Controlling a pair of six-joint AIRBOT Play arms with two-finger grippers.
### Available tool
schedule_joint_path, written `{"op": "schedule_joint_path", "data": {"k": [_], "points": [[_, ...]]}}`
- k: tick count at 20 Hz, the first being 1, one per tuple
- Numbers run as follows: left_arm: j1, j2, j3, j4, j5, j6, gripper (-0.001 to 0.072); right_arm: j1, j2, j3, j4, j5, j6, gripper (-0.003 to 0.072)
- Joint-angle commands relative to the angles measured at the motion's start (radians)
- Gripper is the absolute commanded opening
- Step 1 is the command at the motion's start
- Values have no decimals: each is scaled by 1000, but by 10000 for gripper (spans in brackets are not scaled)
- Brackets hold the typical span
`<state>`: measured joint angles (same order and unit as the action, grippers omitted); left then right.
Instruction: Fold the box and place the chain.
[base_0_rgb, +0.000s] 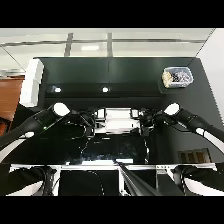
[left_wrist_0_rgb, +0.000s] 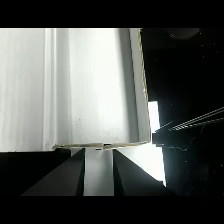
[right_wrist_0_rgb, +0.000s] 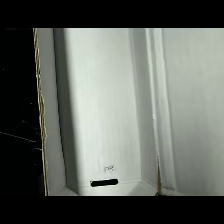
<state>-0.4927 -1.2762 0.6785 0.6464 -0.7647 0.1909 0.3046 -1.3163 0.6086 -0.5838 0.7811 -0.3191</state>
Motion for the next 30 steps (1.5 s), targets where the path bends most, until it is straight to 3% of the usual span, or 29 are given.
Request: {"op": "schedule_joint_path", "data": {"k": [1,6,9,10,11,12,13,14,15,16,17,18,19,20,23,25,27,28,30], "points": [[-12,-16,8,-12,-6,-20,214,1,0,0,0,0,0,138],[-58,-68,8,-167,55,-19,215,1,0,0,0,0,0,138],[-50,-71,8,-161,56,-20,207,1,0,0,0,0,0,139],[-49,-71,8,-158,56,-19,91,1,0,0,0,0,0,138],[-50,-71,8,-158,55,-19,29,1,0,0,0,0,0,139],[-50,-71,8,-158,51,-19,31,1,0,0,0,0,0,139],[-50,-71,8,-158,51,-20,174,1,0,0,0,0,0,138],[-50,-71,8,-158,51,-21,371,1,0,0,0,0,0,139],[-49,-71,8,-156,50,-30,291,1,0,0,0,0,0,138],[-50,-70,8,-148,50,-30,164,1,0,0,0,0,0,138],[-50,-69,8,-150,53,-30,227,1,0,0,0,0,0,139],[-49,-69,8,-150,55,-35,423,1,0,0,0,0,0,138],[-46,-64,8,-141,53,-63,263,1,0,0,0,0,0,139],[-40,-50,11,-110,44,-69,36,1,0,0,0,0,0,139],[5,37,18,18,-19,-295,28,1,0,0,0,0,0,139],[77,117,43,196,-154,-655,28,1,0,0,0,0,0,139],[163,183,47,371,-271,-785,28,1,0,0,0,0,0,138],[215,201,45,418,-326,-837,28,1,0,0,0,0,0,139],[333,201,19,426,-336,-1125,27,1,0,0,0,0,0,139]]}}
